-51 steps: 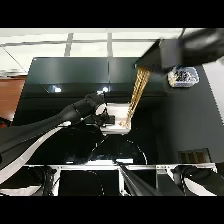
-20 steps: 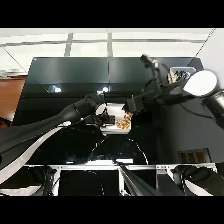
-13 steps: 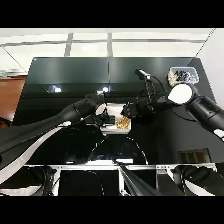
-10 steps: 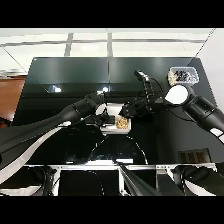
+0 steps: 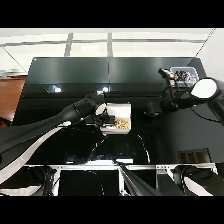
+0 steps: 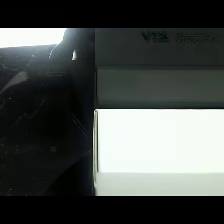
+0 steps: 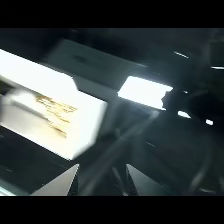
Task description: Fold the box and place the chain.
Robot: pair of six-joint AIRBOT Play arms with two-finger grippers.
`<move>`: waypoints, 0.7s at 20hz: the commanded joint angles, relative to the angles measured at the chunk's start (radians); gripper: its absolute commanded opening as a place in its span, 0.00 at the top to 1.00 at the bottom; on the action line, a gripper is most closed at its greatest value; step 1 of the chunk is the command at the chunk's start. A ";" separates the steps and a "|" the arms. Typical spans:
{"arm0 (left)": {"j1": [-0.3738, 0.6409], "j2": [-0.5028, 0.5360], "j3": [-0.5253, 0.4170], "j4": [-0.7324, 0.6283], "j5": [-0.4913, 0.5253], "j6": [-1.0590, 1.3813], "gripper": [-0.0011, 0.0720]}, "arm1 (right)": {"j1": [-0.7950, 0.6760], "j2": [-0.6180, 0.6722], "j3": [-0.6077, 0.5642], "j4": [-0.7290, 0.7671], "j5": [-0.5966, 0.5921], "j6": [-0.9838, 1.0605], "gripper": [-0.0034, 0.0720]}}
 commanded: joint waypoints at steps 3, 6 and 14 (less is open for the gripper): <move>0.000 0.000 0.006 -0.027 -0.009 0.023 0.95 | -0.064 0.060 -0.001 -0.062 0.079 0.000 0.50; 0.000 0.000 0.028 -0.024 -0.030 0.013 0.86 | -0.063 0.060 -0.001 -0.062 0.072 -0.003 0.50; -0.020 0.105 0.068 0.040 -0.057 0.097 0.38 | -0.063 0.060 -0.001 -0.062 0.064 -0.004 0.50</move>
